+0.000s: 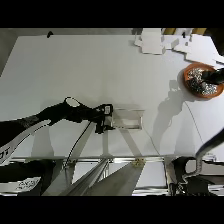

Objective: Fold the box and place the chain.

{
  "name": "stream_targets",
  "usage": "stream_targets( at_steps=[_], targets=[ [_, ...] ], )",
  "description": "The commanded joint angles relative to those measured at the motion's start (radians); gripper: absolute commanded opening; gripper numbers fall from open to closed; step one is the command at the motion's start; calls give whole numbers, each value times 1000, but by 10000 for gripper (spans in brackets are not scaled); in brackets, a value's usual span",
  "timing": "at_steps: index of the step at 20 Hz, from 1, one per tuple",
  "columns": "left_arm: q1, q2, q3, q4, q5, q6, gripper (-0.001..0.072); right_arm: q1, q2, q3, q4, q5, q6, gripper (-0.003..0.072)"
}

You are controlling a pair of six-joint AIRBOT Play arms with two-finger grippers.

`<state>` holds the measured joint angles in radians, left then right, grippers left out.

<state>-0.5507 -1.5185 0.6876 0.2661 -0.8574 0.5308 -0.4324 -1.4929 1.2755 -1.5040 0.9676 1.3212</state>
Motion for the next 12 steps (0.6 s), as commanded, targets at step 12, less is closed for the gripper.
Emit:
stream_targets(
  at_steps=[12],
  targets=[
    [0,0,0,0,0,0,37,4,560,1,395,256,-197,11]
  ],
)
